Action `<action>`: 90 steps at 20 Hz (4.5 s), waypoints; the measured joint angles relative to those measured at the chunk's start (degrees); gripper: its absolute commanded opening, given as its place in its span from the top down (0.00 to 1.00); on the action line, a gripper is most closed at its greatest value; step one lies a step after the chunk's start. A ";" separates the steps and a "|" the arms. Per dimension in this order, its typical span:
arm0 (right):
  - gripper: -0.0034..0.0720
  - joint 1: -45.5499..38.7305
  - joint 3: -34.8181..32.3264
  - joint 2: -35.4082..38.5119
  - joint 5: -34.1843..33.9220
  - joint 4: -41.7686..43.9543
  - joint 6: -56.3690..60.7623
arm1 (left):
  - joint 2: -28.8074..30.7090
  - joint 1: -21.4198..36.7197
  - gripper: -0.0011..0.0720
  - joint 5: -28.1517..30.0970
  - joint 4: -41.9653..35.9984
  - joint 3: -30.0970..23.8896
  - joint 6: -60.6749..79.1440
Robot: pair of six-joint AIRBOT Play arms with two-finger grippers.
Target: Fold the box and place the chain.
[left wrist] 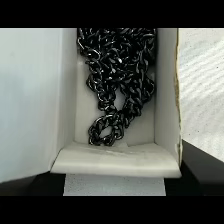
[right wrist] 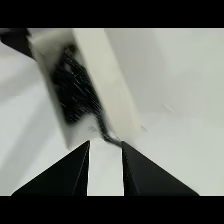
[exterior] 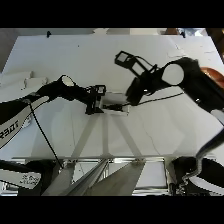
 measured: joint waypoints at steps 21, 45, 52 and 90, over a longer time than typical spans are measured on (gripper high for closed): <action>0.47 -19.21 -0.55 -21.99 5.90 -7.65 -24.13 | 0.00 0.00 0.32 0.00 0.00 0.00 0.00; 0.94 -13.62 -0.57 -17.51 6.43 -7.04 -17.75 | 0.00 0.00 0.32 -0.02 0.00 0.00 -0.02; 0.94 -6.71 -0.59 -9.84 6.75 0.85 -14.27 | 0.00 0.00 0.32 0.00 0.00 0.00 0.00; 0.63 -7.72 -5.64 -1.86 1.42 0.39 -12.72 | 0.00 0.00 0.32 0.00 0.00 0.00 0.00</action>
